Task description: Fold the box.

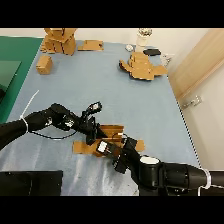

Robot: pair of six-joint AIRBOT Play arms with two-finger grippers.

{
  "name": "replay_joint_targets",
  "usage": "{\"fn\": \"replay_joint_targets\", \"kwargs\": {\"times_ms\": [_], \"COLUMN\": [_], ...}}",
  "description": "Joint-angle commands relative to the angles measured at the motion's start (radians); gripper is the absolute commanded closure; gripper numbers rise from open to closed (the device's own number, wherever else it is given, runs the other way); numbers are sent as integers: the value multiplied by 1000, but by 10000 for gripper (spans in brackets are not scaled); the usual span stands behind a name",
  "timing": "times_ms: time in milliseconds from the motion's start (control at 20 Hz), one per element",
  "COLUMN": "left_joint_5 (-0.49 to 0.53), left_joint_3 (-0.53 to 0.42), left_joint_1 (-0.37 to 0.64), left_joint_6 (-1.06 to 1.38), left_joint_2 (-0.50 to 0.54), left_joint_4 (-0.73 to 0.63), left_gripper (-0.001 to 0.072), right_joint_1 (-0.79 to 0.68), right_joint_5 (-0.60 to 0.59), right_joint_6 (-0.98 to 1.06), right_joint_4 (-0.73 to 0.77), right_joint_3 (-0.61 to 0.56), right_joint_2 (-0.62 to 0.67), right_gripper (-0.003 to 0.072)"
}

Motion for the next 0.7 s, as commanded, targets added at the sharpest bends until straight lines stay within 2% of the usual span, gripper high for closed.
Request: {"fn": "replay_joint_targets", "kwargs": {"times_ms": [0, 350, 550, 650], "left_joint_5": [0, 0, 0, 0], "left_joint_3": [1, 1, 1, 1], "left_joint_1": [0, 0, 0, 0], "left_joint_6": [0, 0, 0, 0], "left_joint_2": [-1, -1, -1, -1], "left_joint_4": [0, 0, 0, 0], "left_gripper": [695, 695, 695, 695], "right_joint_1": [-63, -230, -354, -437], "right_joint_5": [23, 188, 265, 291], "right_joint_6": [-69, -317, -592, -787], "right_joint_4": [21, 113, 267, 414], "right_joint_3": [-19, -139, -166, -166], "right_joint_2": [50, 223, 286, 289], "right_gripper": [-34, -34, -34, -34]}}
